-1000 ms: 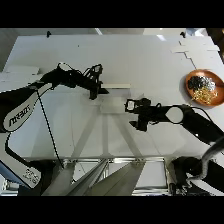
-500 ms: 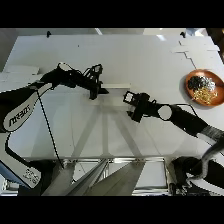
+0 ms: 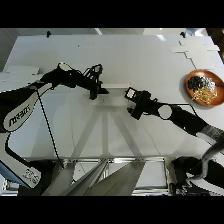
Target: Fold the box and place the chain.
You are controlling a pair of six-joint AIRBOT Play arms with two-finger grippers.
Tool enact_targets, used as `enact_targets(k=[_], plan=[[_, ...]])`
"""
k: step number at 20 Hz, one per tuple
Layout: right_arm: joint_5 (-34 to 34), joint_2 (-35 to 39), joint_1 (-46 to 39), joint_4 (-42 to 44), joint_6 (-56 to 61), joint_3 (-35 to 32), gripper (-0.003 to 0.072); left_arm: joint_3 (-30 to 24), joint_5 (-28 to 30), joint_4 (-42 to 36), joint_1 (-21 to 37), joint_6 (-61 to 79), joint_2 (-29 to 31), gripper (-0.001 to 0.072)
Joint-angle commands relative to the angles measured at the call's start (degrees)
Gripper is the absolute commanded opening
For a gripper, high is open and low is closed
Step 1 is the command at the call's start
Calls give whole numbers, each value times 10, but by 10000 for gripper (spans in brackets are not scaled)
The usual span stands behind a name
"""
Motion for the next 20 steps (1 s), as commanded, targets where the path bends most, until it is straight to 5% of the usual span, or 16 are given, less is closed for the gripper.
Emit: enact_targets(k=[1,12,20], plan=[[25,0,-21,2,5,12,663,0,0,0,0,0,0,14],[40,-59,-36,2,-47,69,663,0,0,0,0,0,0,14],[132,-98,-78,12,-108,130,663,0,0,0,0,0,0,14]])
